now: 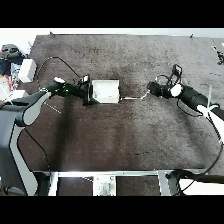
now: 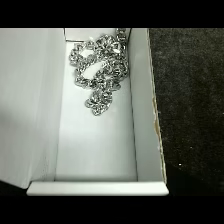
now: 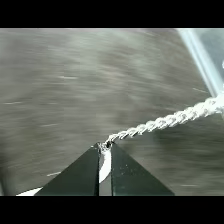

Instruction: Fold the box and place the chain.

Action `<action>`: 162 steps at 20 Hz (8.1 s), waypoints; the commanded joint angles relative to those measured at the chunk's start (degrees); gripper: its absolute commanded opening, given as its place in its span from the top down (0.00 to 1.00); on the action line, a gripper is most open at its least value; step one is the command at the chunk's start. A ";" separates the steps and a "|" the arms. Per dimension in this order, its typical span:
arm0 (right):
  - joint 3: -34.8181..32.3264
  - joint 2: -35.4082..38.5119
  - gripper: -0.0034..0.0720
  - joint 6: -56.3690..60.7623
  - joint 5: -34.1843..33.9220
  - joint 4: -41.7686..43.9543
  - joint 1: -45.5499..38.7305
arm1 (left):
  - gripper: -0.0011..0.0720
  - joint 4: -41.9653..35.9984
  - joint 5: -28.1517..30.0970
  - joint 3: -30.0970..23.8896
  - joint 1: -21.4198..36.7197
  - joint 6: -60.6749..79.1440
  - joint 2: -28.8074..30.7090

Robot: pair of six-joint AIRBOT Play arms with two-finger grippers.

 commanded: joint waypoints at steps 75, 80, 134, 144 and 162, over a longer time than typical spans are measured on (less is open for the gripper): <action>8.52 10.03 0.93 -5.70 -9.77 2.38 29.20 | 0.67 0.02 0.04 -0.02 0.00 0.02 -0.02; 8.52 1.77 0.75 -5.73 -6.80 2.10 28.30 | 0.67 0.02 0.02 -0.02 0.00 0.02 -0.02; 7.43 12.79 0.93 -6.56 -8.76 2.62 26.47 | 0.67 0.02 0.02 -0.02 0.00 0.02 -0.02; 7.43 2.78 0.38 -6.21 -3.17 -0.55 26.56 | 0.67 0.02 0.02 -0.02 0.00 0.02 -0.02; 22.58 -20.41 0.49 -38.84 22.73 18.01 8.26 | 0.67 0.02 0.02 -0.02 0.00 0.02 -0.02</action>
